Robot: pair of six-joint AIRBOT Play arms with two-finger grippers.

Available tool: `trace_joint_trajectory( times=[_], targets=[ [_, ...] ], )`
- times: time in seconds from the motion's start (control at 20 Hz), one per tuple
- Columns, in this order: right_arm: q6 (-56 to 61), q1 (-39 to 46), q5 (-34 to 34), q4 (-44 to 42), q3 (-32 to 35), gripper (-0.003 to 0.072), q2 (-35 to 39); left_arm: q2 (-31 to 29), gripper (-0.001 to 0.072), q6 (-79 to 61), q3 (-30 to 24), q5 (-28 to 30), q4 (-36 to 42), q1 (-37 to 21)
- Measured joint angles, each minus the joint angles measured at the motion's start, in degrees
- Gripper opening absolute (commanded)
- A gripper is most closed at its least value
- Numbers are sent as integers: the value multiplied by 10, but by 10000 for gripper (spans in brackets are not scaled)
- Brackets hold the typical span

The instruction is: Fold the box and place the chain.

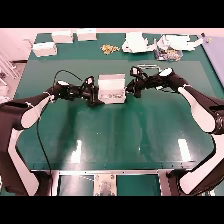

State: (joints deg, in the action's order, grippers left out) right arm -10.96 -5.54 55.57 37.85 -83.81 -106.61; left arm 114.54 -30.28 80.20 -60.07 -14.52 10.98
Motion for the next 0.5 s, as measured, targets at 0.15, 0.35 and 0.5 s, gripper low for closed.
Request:
trace_joint_trajectory(
  times=[0.15,0.35,0.5],
  targets=[
    [22,0,0,6,-1,5,17,0,290,0,0,0,0,0],
    [79,0,1,34,-1,3,39,0,290,0,0,0,0,0],
    [136,0,1,61,0,3,70,0,290,0,0,0,0,0]
  ],
)
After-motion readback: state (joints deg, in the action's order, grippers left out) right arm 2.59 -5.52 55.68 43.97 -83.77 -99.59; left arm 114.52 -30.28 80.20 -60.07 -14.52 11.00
